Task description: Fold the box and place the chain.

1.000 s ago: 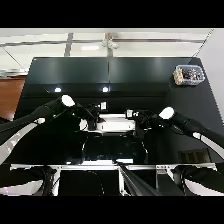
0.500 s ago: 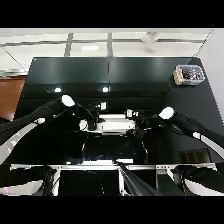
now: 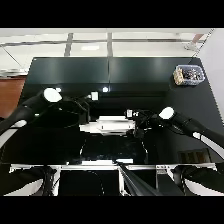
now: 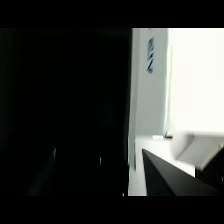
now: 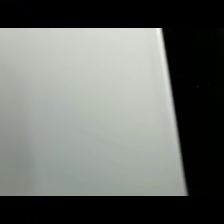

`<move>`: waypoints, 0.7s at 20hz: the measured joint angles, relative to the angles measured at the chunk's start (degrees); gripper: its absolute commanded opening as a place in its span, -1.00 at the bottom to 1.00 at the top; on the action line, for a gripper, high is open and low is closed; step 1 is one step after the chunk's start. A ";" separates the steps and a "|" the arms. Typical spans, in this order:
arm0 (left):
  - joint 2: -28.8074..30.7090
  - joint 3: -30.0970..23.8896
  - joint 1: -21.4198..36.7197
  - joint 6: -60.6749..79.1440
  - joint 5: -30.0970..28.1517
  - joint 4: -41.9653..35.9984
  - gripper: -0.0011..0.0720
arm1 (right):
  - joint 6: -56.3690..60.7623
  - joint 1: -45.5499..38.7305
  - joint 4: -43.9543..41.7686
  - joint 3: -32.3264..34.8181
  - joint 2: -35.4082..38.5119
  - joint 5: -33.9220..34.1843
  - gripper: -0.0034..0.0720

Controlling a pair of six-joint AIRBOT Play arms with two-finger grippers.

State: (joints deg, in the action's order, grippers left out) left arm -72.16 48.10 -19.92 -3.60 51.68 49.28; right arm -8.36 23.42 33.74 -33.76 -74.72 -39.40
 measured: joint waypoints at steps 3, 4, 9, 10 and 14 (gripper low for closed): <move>3.63 -0.35 3.13 -9.42 8.17 2.58 -0.89 | 0.00 0.00 0.00 0.00 0.00 0.00 0.21; 4.26 -1.20 3.50 -12.22 11.04 0.72 -0.89 | 0.00 0.00 0.00 0.00 0.00 0.00 0.22; 5.46 -6.62 1.11 -18.12 12.83 -17.40 -0.89 | 0.00 0.00 0.00 0.00 0.00 0.00 0.22; 5.53 -7.30 0.44 -18.73 9.64 -21.20 -0.89 | 0.00 0.00 0.00 0.00 0.00 0.00 0.22; 4.83 -8.52 -3.28 -18.14 -9.33 -27.52 -0.89 | 0.00 0.00 -0.02 0.00 0.00 0.00 0.22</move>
